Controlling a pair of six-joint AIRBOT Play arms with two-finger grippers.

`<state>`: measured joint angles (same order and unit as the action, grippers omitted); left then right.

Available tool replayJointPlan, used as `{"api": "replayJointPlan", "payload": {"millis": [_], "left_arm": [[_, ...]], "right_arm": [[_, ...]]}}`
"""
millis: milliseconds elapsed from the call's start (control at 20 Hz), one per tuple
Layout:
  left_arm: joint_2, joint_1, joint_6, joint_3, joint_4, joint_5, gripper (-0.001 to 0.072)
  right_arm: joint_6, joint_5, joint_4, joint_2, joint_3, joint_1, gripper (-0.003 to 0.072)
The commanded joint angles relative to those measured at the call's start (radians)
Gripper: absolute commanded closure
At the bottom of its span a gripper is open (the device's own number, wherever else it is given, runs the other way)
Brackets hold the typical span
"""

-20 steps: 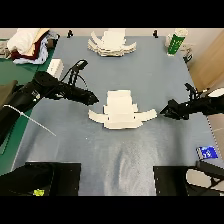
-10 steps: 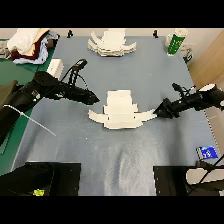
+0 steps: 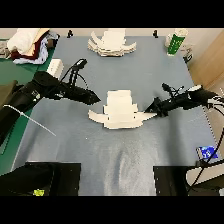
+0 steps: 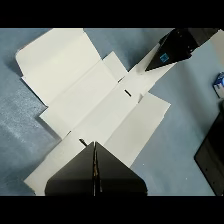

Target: Fold the box.

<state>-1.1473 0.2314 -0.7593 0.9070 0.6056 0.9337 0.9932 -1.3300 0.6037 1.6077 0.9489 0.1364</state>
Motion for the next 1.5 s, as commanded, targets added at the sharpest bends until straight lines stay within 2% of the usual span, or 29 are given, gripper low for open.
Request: {"api": "replayJointPlan", "payload": {"millis": [0,50,100,150,250,350,400,450,600,700,800,950,1150,1450], "left_arm": [[0.000,0.000,-0.002,0.000,-0.030,0.021,0.0694],[0.000,-0.001,-0.023,0.000,-0.029,0.024,0.0694],[0.000,-0.001,-0.047,0.000,-0.029,0.028,0.0694],[0.000,-0.001,-0.065,0.000,-0.030,0.034,0.0693],[0.000,-0.008,-0.091,0.002,-0.029,0.045,0.0693],[0.000,-0.037,-0.106,0.004,-0.023,0.069,0.0691],[0.000,-0.063,-0.106,0.004,-0.017,0.098,0.0523],[-0.001,-0.094,-0.115,0.004,-0.011,0.133,0.0271],[-0.009,-0.177,-0.132,0.003,0.073,0.198,0.0261],[-0.042,-0.222,-0.132,0.002,0.121,0.262,0.0260],[-0.094,-0.261,-0.124,0.002,0.155,0.285,0.0260],[-0.185,-0.317,-0.102,0.002,0.165,0.332,0.0260],[-0.307,-0.318,-0.046,0.008,0.110,0.315,0.0261],[-0.483,-0.254,-0.040,0.131,0.044,0.331,0.0261]], "right_arm": [[-0.006,-0.004,-0.025,0.005,0.006,-0.039,0.0489],[-0.007,-0.001,-0.024,0.005,0.006,-0.050,0.0505],[-0.010,0.003,-0.024,0.005,0.006,-0.059,0.0614],[-0.020,0.003,-0.025,0.005,0.006,-0.067,0.0687],[-0.034,0.002,-0.045,0.002,-0.006,-0.099,0.0688],[-0.106,0.050,-0.114,-0.045,-0.083,-0.158,0.0688],[-0.144,0.110,-0.165,-0.095,-0.150,-0.198,0.0688],[-0.173,0.183,-0.208,-0.154,-0.222,-0.238,0.0688],[-0.182,0.416,-0.203,-0.333,-0.393,-0.391,0.0688],[-0.167,0.533,-0.196,-0.401,-0.438,-0.478,0.0688],[-0.140,0.585,-0.189,-0.418,-0.439,-0.536,0.0688],[-0.126,0.607,-0.180,-0.417,-0.439,-0.569,0.0688],[-0.126,0.606,-0.180,-0.417,-0.439,-0.573,0.0687],[-0.129,0.598,-0.177,-0.417,-0.439,-0.573,0.0687]]}}
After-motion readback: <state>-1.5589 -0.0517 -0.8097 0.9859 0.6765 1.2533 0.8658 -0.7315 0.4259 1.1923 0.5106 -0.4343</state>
